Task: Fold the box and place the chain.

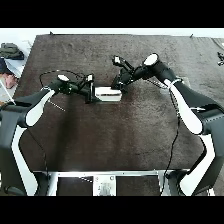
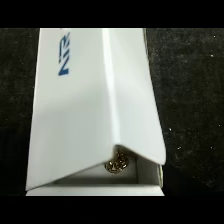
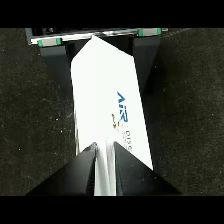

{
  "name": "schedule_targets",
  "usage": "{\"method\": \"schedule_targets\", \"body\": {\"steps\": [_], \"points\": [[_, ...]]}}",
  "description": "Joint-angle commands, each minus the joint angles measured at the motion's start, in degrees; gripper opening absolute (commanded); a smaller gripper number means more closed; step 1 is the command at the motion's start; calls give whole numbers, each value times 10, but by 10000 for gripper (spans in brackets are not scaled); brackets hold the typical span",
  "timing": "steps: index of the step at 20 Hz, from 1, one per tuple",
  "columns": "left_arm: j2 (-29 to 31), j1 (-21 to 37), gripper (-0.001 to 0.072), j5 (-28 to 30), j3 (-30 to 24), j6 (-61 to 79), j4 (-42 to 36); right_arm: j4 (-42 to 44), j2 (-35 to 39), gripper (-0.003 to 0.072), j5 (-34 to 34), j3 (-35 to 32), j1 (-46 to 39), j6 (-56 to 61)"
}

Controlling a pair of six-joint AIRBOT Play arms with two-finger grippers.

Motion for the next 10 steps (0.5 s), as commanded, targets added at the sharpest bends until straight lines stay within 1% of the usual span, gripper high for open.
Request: {"method": "schedule_targets", "body": {"steps": [1, 9, 10], "points": [[0, 0, 410, 0, 0, 0, 1, -19, 0, 168, 9, 0, 3, 1], [0, 0, 410, 0, 0, 0, 1, -32, 0, 168, 5, -3, 10, 2], [0, 0, 410, 0, 0, 0, 1, -31, 0, 168, -4, -3, 10, 3]]}}
